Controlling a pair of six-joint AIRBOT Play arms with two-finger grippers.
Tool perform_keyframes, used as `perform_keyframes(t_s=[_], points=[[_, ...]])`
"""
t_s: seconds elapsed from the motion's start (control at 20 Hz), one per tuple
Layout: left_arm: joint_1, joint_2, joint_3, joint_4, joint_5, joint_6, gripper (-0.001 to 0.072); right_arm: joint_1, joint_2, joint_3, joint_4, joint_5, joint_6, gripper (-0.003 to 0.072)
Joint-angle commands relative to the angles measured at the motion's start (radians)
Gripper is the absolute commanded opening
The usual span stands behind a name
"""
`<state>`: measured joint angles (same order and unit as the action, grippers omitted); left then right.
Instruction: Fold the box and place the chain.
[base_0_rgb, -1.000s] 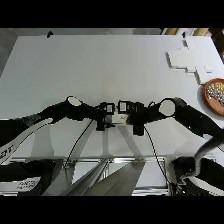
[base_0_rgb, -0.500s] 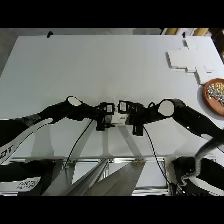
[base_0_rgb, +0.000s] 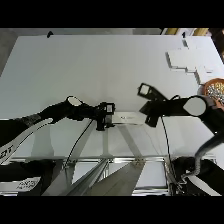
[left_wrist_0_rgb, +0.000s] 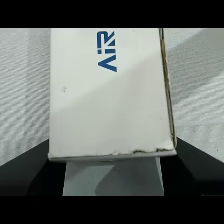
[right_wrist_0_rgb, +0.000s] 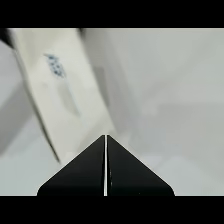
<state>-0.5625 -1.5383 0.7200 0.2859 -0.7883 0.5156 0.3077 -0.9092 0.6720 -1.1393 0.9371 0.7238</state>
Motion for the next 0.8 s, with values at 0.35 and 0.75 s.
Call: perform_keyframes(t_s=[0.35,0.75], points=[[0.000,0.000,0.000,0.001,-0.001,0.000,0.0009,-0.476,0.005,-0.076,-0.323,0.169,0.544,0.0015],[0.000,0.000,0.000,0.001,-0.001,0.000,0.0009,-0.480,0.005,-0.076,-0.319,0.173,0.544,0.0015]])
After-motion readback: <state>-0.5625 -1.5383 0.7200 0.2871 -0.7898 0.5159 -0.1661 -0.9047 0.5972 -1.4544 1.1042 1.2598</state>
